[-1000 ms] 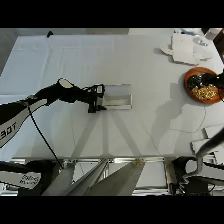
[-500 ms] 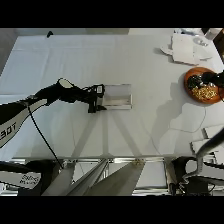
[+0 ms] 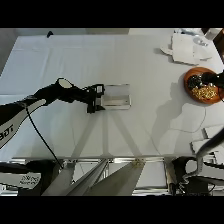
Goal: Fold the box and place the chain.
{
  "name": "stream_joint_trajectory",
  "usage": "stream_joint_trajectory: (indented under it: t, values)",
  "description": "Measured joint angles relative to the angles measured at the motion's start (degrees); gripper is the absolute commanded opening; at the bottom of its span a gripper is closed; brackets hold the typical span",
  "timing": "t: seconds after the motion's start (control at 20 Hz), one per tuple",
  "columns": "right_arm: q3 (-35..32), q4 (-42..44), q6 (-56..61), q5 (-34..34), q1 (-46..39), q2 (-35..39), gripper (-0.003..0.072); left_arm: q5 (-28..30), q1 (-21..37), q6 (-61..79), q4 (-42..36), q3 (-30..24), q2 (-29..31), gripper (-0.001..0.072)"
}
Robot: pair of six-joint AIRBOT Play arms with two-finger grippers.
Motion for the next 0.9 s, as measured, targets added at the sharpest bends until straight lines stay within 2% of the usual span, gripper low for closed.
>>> stream_joint_trajectory:
  t: [0.45, 0.9]
  values:
    - [0.0, 0.0, 0.0, 0.3, 0.0, 0.0, 0.0499, 0.0, 0.0, -1.3, 0.4, 0.0, 0.4, 0.0276]
    - [0.0, 0.0, 0.0, 1.0, 0.0, -1.7, 0.0499, -0.3, -0.6, -3.5, 4.7, 0.0, 2.2, 0.0276]
